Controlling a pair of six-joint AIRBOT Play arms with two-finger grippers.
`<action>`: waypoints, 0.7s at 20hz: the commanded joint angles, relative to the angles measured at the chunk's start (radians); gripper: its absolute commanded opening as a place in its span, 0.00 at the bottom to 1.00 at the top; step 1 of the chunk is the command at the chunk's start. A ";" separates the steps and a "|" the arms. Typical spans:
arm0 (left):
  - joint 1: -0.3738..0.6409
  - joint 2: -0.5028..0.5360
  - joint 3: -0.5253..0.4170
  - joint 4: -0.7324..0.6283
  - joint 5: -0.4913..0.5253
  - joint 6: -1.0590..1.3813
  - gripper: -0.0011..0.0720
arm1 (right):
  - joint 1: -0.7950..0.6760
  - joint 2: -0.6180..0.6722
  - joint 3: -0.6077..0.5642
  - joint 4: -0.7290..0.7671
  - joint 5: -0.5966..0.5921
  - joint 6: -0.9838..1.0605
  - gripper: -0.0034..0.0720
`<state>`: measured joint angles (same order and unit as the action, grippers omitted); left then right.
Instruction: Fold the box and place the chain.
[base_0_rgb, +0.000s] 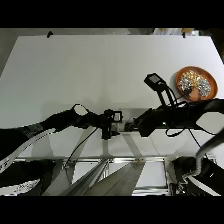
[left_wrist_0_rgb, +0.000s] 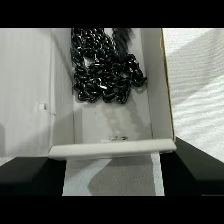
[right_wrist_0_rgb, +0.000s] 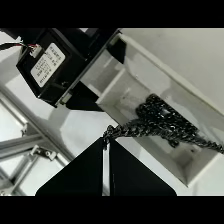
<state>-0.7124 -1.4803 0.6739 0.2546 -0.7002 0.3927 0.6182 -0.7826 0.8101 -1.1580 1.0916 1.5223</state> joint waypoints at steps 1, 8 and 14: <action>0.000 0.000 0.000 0.000 0.000 0.000 0.39 | 0.025 -0.075 0.000 0.010 -0.023 0.000 0.06; 0.000 0.000 0.000 0.000 0.000 0.000 0.39 | -0.039 -0.126 0.054 -0.014 -0.034 -0.012 0.38; 0.000 0.000 0.000 0.000 0.000 0.000 0.39 | -0.377 -0.151 0.119 -0.224 -0.047 -0.013 0.06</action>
